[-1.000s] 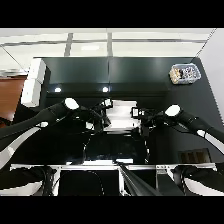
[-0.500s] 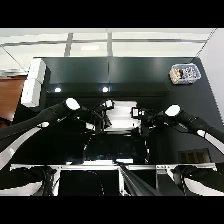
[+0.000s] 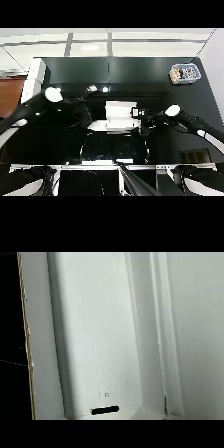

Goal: Fold the box and place the chain.

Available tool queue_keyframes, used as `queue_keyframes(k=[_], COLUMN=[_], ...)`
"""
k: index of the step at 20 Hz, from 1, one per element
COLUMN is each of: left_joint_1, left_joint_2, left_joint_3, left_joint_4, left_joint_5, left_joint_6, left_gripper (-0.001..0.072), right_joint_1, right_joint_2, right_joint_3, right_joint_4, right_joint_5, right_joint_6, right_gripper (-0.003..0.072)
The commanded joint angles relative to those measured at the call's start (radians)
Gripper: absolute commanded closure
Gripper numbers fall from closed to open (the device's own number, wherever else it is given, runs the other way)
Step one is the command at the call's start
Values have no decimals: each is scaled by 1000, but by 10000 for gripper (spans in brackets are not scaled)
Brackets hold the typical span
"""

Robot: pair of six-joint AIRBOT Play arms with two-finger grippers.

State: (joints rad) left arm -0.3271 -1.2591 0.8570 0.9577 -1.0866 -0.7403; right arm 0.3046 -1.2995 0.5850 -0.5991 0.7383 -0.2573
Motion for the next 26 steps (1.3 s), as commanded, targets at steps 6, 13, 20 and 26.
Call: queue_keyframes(k=[6, 13, 20, 26], left_joint_1=[344, 346, 206, 132], left_joint_2=[65, -50, -151, -195], left_joint_3=[-167, -307, -290, -165], left_joint_4=[-11, -320, -493, -492], left_joint_5=[-56, 49, 62, -14], left_joint_6=[-616, -537, -391, -344], left_gripper=[684, 685, 685, 684], right_joint_1=[1, 1, 1, 1], right_joint_2=[-1, -1, -1, -1], right_joint_3=[0, 0, 0, 0], right_joint_4=[0, 0, 0, 0], right_joint_5=[0, 0, 0, 0], right_joint_6=[0, 0, 0, 0], right_gripper=[465, 465, 465, 465])
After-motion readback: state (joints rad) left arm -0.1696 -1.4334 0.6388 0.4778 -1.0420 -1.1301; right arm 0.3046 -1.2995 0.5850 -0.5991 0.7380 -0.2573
